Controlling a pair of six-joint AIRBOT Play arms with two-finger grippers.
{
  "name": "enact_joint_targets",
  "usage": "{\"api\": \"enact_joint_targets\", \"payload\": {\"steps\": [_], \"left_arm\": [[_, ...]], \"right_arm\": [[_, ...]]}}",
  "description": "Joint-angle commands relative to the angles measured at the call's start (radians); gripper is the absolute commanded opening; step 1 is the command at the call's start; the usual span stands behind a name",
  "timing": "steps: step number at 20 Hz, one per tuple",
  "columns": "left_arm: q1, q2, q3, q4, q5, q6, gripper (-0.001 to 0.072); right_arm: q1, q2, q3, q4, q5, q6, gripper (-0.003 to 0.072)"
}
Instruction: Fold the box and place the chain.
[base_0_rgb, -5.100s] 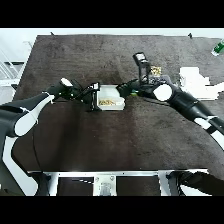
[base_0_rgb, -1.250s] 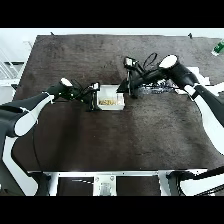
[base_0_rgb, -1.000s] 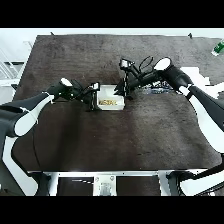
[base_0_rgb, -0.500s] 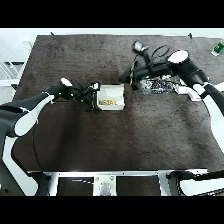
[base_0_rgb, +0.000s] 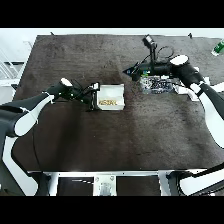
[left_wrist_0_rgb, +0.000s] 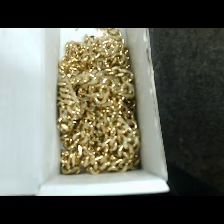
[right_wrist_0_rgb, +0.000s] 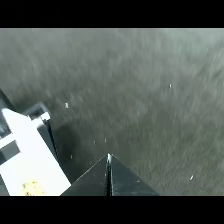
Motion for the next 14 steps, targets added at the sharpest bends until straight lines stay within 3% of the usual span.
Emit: {"api": "enact_joint_targets", "payload": {"steps": [1,10,14], "left_arm": [[0.0,0.0,0.0,0.0,0.0,0.0,0.0423],[0.0,0.0,0.0,0.0,0.0,0.0,0.0423],[0.0,0.0,0.0,0.0,0.0,0.0,0.0423]], "right_arm": [[0.022,-0.056,0.0,-0.077,0.016,0.028,0.0011],[0.063,-0.067,0.014,-0.137,0.275,0.027,0.0011],[0.085,-0.064,0.015,-0.135,0.294,-0.006,0.0013]]}}
